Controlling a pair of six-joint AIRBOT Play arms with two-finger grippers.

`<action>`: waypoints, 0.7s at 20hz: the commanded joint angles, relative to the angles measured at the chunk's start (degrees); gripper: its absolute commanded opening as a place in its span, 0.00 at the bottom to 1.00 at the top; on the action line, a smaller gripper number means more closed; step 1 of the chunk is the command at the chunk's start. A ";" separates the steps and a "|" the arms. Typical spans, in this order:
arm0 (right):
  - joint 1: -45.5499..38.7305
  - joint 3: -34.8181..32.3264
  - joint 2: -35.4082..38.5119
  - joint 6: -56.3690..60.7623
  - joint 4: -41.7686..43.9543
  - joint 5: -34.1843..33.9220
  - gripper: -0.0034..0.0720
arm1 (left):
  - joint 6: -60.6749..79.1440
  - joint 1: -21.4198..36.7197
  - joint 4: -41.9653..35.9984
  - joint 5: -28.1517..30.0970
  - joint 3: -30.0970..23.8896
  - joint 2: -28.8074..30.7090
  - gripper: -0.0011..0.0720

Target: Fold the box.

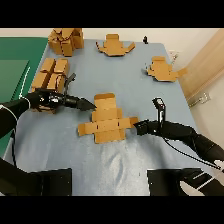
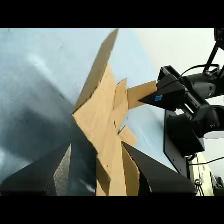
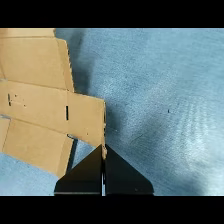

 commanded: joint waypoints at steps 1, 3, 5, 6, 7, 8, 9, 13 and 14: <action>0.07 -0.04 -0.02 0.48 0.02 -0.92 0.05 | -0.35 -1.09 -0.83 0.37 2.49 -0.96 0.67; 0.07 -0.02 -0.02 0.48 0.02 -1.14 0.05 | -1.11 -1.95 -0.87 1.55 3.10 -2.01 0.67; 0.07 -0.04 -0.02 1.07 0.02 -1.20 0.05 | -2.05 -2.67 -0.92 1.81 4.00 -3.61 0.67; 0.07 -0.04 -0.02 1.07 0.02 -1.22 0.05 | -2.91 -2.97 -0.90 1.81 4.55 -4.35 0.67; 0.07 -0.04 -0.02 1.07 0.02 -1.20 0.05 | -3.58 -3.23 -0.90 1.75 4.98 -4.96 0.66; 0.07 -0.04 -0.02 1.07 0.02 -1.20 0.05 | -3.91 -3.50 -0.87 1.79 5.20 -5.18 0.51; 0.07 -0.02 -0.02 1.07 0.02 -1.22 0.05 | -3.89 -3.56 -0.87 1.68 5.27 -5.16 0.31; 0.07 0.02 -0.02 1.33 0.00 -1.25 0.05 | -0.44 -3.43 -0.87 -1.55 6.23 -5.11 0.04; 0.07 0.02 0.00 1.31 -0.07 -1.33 0.05 | 0.79 -3.45 -0.85 -2.34 6.40 -5.11 0.04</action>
